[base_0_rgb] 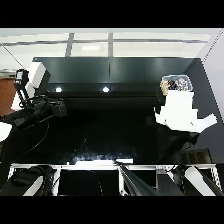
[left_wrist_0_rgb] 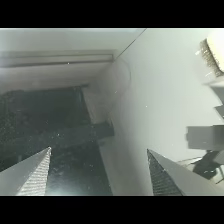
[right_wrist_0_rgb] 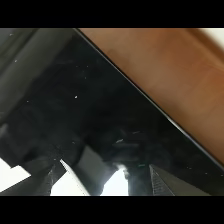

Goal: Fold the box and place the chain.

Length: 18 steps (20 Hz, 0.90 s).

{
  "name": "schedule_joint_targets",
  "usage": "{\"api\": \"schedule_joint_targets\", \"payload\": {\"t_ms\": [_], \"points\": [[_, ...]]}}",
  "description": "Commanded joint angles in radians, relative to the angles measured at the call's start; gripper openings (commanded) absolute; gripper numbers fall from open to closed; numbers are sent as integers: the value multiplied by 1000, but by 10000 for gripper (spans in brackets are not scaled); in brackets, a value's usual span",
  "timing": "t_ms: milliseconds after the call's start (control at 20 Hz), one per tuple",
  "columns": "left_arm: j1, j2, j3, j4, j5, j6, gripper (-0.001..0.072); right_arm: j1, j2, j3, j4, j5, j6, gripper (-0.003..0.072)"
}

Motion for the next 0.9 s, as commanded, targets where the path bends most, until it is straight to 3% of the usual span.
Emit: {"api": "schedule_joint_targets", "payload": {"t_ms": [0, 100, 200, 350, 400, 450, 600, 650, 700, 850], "points": [[-1, -5, 3, 0, -4, 3, 711, -81, -96, 41, 233, 66, -232, 697], [-1, -19, 3, 1, -1, 3, 710, -64, -219, 96, 126, 232, -252, 697], [-1, -39, 3, 0, -13, 3, 709, -47, -320, 116, 110, 348, -357, 697], [-1, -77, 3, 0, -48, 3, 709, 2, -362, 117, 119, 287, -444, 692], [-1, -89, 3, 0, -52, 3, 709, 17, -367, 117, 108, 275, -472, 523], [-1, -100, 3, -4, -50, 3, 709, 33, -374, 117, 85, 275, -500, 460], [-1, -124, 3, -31, -35, 3, 708, 64, -386, 117, -40, 275, -505, 459], [-1, -129, 3, -31, -31, 3, 708, 64, -386, 117, -48, 274, -506, 374], [-1, -131, 3, -31, -25, 3, 708, 64, -386, 117, -48, 267, -507, 224], [-1, -131, 3, -30, -13, 3, 708, 64, -386, 117, -5, 257, -526, 200]]}}
